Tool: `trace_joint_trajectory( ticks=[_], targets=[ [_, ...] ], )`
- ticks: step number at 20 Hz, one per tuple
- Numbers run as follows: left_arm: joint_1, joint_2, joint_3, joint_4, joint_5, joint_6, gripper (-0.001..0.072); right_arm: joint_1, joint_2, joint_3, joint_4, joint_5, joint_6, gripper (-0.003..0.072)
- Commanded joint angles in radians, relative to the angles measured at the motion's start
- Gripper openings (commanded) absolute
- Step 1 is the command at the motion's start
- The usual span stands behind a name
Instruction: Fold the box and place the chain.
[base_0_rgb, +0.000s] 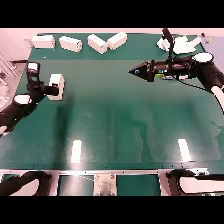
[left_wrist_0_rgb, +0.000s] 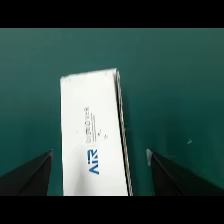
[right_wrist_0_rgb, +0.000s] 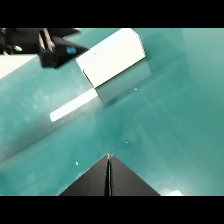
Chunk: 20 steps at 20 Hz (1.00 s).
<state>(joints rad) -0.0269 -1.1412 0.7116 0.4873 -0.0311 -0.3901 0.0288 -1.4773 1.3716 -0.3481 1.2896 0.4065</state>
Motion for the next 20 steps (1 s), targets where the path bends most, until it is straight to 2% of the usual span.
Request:
trace_joint_trajectory(
  ticks=[1,3,4,6,9,11,15,17,20],
  targets=[
    [0.000,0.173,0.000,0.023,-0.099,0.005,0.0588,-0.006,0.064,0.000,-0.003,-0.019,0.041,0.0011],
    [0.000,0.270,0.000,0.062,-0.202,0.005,0.0048,-0.013,0.130,0.000,-0.034,-0.049,0.086,0.0010],
    [0.000,0.309,0.000,0.079,-0.245,-0.006,0.0018,-0.016,0.167,0.000,-0.080,-0.073,0.119,0.0009],
    [0.000,0.375,-0.003,0.086,-0.297,-0.076,0.0016,-0.020,0.265,-0.018,-0.204,-0.151,0.207,0.0008],
    [0.000,0.487,-0.052,0.096,-0.283,-0.126,0.0013,-0.020,0.458,-0.120,-0.399,-0.311,0.339,0.0008],
    [-0.001,0.569,-0.122,0.129,-0.261,-0.126,0.0013,-0.020,0.618,-0.251,-0.504,-0.438,0.420,0.0008],
    [-0.001,0.717,-0.284,0.146,-0.227,-0.126,0.0012,-0.019,0.977,-0.616,-0.638,-0.721,0.493,0.0007],
    [-0.001,0.748,-0.344,0.149,-0.193,-0.126,0.0012,-0.019,1.147,-0.800,-0.685,-0.840,0.502,0.0007],
    [-0.001,0.749,-0.428,0.148,-0.093,-0.129,0.0012,-0.020,1.349,-1.043,-0.704,-0.951,0.502,0.0007]
  ],
)
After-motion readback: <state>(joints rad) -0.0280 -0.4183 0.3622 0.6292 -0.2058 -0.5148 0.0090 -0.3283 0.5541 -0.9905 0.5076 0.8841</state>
